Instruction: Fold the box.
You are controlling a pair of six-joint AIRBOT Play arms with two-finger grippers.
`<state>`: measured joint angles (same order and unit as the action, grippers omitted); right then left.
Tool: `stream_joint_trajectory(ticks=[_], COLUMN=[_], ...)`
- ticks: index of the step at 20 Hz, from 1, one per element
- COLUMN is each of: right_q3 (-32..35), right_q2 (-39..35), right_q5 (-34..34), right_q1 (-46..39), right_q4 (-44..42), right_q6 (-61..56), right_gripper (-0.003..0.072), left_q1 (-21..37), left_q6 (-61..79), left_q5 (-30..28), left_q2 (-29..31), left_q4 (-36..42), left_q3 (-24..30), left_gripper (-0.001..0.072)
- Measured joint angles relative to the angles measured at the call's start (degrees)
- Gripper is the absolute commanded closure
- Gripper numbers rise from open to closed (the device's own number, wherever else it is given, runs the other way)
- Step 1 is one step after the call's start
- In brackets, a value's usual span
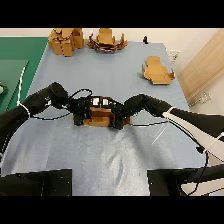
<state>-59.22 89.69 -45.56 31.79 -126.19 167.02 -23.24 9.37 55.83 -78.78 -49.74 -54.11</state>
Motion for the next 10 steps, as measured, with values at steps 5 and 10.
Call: stream_joint_trajectory(ticks=[5, 10], right_q3=[0.0, 0.0], right_q2=[0.0, 0.0], right_q5=[0.0, 0.02], right_q1=[0.0, 0.0], right_q4=[0.0, 0.0], right_q6=[-0.02, -0.17], right_gripper=[0.0422, 0.0422], left_q1=[-0.37, -0.59], left_q6=[0.26, 0.22], left_q5=[-0.26, -2.56], left_q2=[-0.39, -0.44], left_q4=[0.26, 0.63], left_q3=[0.0, 0.04], left_gripper=[0.0128, 0.0129])
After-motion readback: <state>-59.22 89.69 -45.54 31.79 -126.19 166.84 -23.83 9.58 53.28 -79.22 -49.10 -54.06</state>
